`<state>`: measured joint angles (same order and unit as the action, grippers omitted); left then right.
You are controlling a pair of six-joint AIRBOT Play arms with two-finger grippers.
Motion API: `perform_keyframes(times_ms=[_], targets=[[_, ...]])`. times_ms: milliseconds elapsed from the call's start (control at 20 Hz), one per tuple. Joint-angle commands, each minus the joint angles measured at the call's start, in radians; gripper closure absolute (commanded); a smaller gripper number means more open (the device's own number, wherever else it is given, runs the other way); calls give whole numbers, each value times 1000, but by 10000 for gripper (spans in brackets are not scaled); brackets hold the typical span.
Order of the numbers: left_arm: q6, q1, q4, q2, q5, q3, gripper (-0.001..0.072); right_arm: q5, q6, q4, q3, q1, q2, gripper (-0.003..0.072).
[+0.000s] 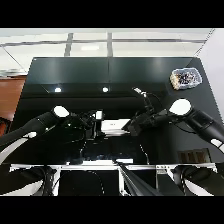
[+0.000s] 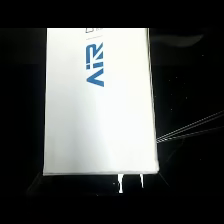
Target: Fold the box and place the chain.
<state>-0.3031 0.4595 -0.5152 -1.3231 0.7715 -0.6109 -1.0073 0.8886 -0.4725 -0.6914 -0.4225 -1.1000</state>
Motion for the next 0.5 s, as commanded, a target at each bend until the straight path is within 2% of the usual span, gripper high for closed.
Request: perform_keyframes(times_ms=[0,150,450], targets=[[0,0,0,-1,0,0,230,25,28,280,43,9,-66,681],[0,0,0,-1,0,0,230,50,29,249,43,9,-115,680],[0,0,0,-1,-1,0,229,132,182,28,44,9,-127,674]])
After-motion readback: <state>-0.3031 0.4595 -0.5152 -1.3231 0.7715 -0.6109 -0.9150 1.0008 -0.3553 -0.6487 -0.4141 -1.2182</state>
